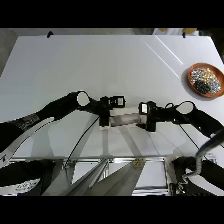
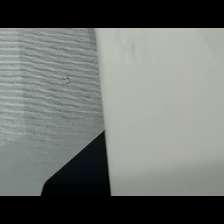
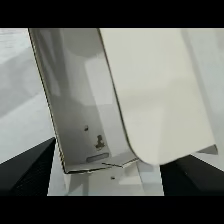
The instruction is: Fold the box and place the chain.
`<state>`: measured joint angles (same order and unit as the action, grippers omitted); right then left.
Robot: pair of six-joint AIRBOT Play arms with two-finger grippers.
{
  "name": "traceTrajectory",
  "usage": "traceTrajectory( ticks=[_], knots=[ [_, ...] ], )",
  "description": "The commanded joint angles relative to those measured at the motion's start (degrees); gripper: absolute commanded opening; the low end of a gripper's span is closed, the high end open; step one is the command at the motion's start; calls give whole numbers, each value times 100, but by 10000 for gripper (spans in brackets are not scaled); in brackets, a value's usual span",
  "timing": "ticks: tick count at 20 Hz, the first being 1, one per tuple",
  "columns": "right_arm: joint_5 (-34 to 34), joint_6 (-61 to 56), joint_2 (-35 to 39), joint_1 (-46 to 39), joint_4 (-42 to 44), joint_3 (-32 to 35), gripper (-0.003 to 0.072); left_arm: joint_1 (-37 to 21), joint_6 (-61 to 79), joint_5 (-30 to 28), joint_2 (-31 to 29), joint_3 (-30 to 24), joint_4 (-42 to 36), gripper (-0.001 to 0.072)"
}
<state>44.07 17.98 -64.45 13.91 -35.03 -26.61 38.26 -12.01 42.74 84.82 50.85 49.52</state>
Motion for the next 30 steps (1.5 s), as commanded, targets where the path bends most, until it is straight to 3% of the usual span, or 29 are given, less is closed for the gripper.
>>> traceTrajectory(
  ticks=[1, 13, 16, 20, 22, 25, 27, 30],
  knots=[
    [315, 208, -142, -42, 116, -7, 683, 4, 0, -9, 0, -2, 2, 11],
    [321, 133, -420, 358, 59, 20, 632, 4, 0, -9, 0, -2, 2, 11],
    [291, 144, -452, 358, 66, 20, 496, 4, 0, -9, 0, -2, 2, 11],
    [221, 149, -671, 358, 94, 20, 493, 4, 0, -7, 0, -2, 2, 11],
    [177, 160, -699, 358, 105, 20, 391, 4, 0, -7, 0, -2, 2, 11],
    [144, 160, -699, 358, 103, 20, 372, 4, 0, -9, 0, -2, 2, 11],
    [149, 160, -699, 358, 103, 20, 287, 4, 0, -7, 0, -2, 2, 11],
    [151, 157, -699, 358, 101, 17, 289, 4, 0, -9, 0, -2, 2, 11]
  ],
)
